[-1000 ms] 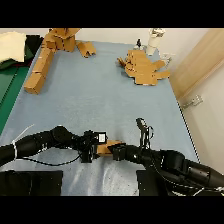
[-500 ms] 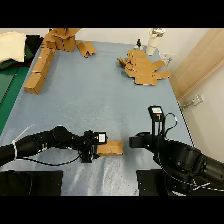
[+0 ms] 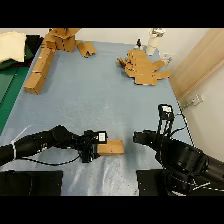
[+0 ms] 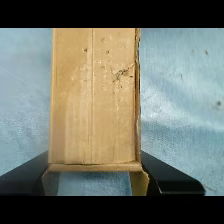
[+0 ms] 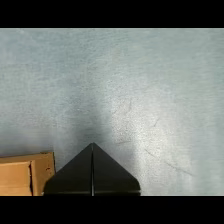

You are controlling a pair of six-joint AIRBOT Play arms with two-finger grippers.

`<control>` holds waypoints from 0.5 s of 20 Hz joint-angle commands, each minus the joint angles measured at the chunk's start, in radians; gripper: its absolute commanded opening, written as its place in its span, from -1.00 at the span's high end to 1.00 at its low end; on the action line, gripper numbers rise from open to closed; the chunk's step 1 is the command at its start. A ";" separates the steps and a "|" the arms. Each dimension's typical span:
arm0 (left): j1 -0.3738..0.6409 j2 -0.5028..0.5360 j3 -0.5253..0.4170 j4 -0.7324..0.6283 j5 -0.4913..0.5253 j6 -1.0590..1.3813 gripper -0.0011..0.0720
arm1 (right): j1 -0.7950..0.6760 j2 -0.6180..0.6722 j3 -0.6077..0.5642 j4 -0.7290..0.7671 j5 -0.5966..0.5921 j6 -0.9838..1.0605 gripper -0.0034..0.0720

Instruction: Fold the box.

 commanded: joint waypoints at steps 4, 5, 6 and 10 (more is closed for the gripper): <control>0.047 0.175 0.011 0.056 0.135 -0.251 -0.33 | 0.000 0.001 0.000 -0.059 -0.009 0.051 0.90; 0.088 0.210 0.011 0.100 0.141 -0.323 -0.33 | 0.000 0.001 0.000 -0.063 -0.011 0.050 0.90; 0.148 0.240 0.011 0.183 0.135 -0.431 -0.33 | -0.001 0.001 0.000 -0.071 -0.014 0.051 0.90; 0.486 0.279 0.011 0.639 -0.001 -0.805 -0.33 | 0.000 0.001 0.000 -0.092 -0.029 0.050 0.90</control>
